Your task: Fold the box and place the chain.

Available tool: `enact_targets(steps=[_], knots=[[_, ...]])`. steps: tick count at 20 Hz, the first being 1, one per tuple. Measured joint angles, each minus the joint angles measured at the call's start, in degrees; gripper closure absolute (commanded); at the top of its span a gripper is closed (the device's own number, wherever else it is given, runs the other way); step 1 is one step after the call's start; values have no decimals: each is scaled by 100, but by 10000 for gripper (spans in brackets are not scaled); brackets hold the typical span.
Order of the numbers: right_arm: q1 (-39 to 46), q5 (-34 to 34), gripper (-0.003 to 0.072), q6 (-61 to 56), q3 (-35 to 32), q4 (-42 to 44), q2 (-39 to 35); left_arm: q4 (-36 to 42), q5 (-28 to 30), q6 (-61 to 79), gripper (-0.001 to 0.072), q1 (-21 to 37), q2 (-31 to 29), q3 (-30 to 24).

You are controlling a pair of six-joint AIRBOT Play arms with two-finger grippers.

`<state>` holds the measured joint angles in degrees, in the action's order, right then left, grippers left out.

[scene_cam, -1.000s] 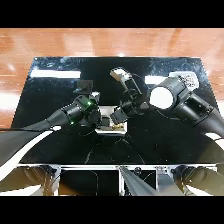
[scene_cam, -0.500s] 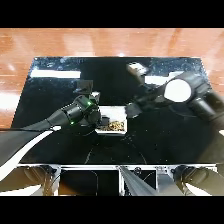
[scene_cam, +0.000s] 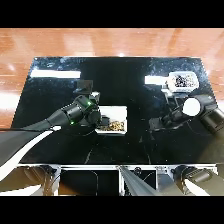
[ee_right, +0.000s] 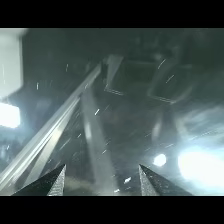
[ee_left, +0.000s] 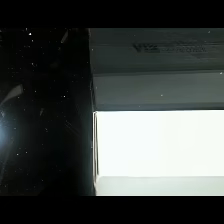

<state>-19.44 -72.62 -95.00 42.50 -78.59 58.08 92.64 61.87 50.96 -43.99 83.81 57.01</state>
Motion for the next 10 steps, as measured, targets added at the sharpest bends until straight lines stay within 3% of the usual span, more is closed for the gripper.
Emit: enact_targets(steps=[1, 2, 3, 4, 10], knots=[[-28, 61, 135, -9, -146, 109, -11, 0, 0, 0, 650, 0, 0, 2], [-59, 133, 134, -20, -245, 197, -13, 0, 0, 0, 534, 0, 0, 7], [-87, 177, 135, -26, -315, 251, -24, 2, -2, 2, 371, 0, 2, 15], [-116, 247, 134, -44, -374, 337, -24, 4, 22, 0, 276, 0, 9, 44], [-166, 367, 135, -79, -494, 610, -31, -2, 210, 101, 199, 2, 2, 352]])
